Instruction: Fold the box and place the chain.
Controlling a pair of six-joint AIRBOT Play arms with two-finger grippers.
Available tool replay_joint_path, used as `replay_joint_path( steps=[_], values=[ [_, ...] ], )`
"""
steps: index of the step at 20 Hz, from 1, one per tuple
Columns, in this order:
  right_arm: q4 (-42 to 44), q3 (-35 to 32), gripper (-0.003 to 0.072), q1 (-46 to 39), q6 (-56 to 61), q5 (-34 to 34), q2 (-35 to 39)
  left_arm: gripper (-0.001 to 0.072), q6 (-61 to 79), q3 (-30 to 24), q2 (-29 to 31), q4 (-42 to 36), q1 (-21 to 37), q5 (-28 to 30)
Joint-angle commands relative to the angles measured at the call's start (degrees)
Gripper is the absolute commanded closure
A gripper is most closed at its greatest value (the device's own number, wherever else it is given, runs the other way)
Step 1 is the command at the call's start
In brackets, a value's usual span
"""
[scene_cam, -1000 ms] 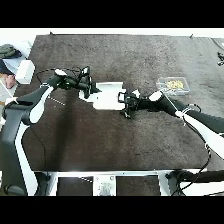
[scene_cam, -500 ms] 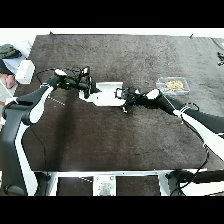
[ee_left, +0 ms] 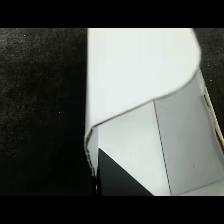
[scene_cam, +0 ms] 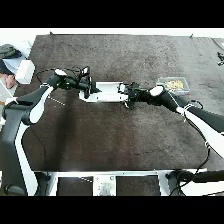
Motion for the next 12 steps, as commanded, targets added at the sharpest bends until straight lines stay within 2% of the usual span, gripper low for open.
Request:
replay_joint_path(
  steps=[1,5,10,12],
  values=[
    [0.0,0.8,0.0094,-0.8,-0.3,1.6,-0.1,0.0697,0.0,0.0,0.0,0.0,0.0,0.0],
    [0.0,3.2,0.0094,-1.1,-0.8,2.7,-0.2,0.0697,0.0,0.0,0.0,0.0,0.0,0.0],
    [0.0,7.2,0.0092,-3.6,0.1,9.1,-3.3,0.0697,0.0,0.0,0.0,0.0,0.0,0.0],
    [0.0,8.2,0.0092,-4.0,0.1,9.4,-3.3,0.0697,0.0,0.0,0.0,0.0,0.0,0.0]
  ],
)
